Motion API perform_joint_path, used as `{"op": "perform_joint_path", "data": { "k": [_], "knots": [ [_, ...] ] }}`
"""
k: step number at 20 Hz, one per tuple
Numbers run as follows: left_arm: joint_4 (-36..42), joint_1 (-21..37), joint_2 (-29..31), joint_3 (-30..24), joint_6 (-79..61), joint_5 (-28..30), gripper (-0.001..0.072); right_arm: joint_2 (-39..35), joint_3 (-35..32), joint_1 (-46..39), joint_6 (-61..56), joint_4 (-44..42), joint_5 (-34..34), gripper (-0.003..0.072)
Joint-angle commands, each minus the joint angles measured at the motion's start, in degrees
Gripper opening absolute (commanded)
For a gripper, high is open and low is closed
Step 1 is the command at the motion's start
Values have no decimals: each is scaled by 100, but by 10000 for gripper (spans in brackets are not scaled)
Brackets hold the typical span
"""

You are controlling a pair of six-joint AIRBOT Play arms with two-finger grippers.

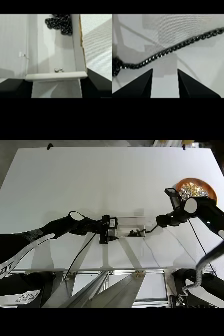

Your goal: Fold the box and place the chain.

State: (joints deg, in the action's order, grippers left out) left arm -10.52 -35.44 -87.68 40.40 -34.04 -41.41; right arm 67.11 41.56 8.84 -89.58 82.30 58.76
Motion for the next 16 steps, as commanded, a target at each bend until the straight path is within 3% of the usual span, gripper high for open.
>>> {"op": "perform_joint_path", "data": {
  "k": [1,9,11,13,16],
  "knots": [
    [0,0,0,0,-2,0,68,350,-68,-22,2,39,-382,334],
    [0,0,0,0,-2,0,68,682,-68,-22,2,149,-734,270],
    [-2,0,0,0,-2,2,68,682,-68,-20,4,146,-713,208],
    [-2,0,0,0,-2,2,68,669,-66,59,210,146,-592,21],
    [0,0,0,0,-2,0,68,428,-66,256,308,175,-330,20]
  ]
}}
